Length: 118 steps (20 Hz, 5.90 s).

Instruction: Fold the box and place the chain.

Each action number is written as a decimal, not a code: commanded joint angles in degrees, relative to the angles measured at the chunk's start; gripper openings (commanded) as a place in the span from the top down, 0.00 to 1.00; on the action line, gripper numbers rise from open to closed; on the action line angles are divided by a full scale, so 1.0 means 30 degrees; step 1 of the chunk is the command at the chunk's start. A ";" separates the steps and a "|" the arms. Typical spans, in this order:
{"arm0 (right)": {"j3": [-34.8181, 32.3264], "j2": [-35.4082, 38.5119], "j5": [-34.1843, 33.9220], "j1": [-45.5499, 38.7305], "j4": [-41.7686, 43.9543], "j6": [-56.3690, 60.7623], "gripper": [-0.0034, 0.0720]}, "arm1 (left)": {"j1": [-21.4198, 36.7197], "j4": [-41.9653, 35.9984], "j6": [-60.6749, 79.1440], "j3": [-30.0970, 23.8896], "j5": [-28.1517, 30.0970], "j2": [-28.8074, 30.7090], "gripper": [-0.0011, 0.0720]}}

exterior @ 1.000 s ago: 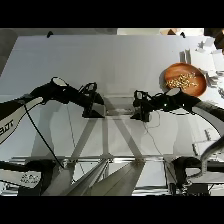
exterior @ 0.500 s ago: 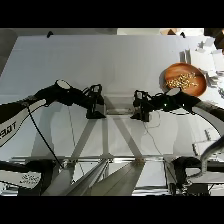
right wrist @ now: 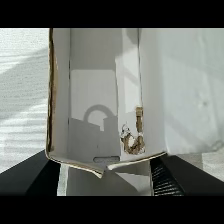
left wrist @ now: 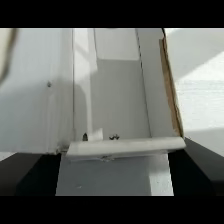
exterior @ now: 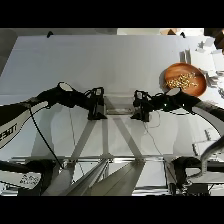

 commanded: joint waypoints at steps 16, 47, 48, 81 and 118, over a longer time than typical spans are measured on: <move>0.0007 -0.0007 0.0000 0.0007 0.0007 0.0000 0.27 | -0.0474 0.0036 -0.0102 -0.0015 0.0634 0.0044 0.74; 0.0007 0.5384 0.0678 0.0007 -0.4867 0.6360 0.71 | -0.0474 0.0029 -0.0102 -0.0007 0.0634 0.0044 0.74; 0.0007 0.5785 0.1078 0.0007 -0.5115 0.6411 0.95 | -0.0474 0.0029 -0.0102 -0.0015 0.0634 0.0051 0.74; 0.0000 0.8072 -0.1632 -0.0182 -0.6426 0.8830 0.95 | -0.0474 0.0029 -0.0095 -0.0015 0.0634 0.0044 0.74; -0.0984 1.0630 -0.3490 0.2863 -1.2990 2.0043 0.94 | -0.0474 0.0029 -0.0102 -0.0007 0.0634 0.0044 0.74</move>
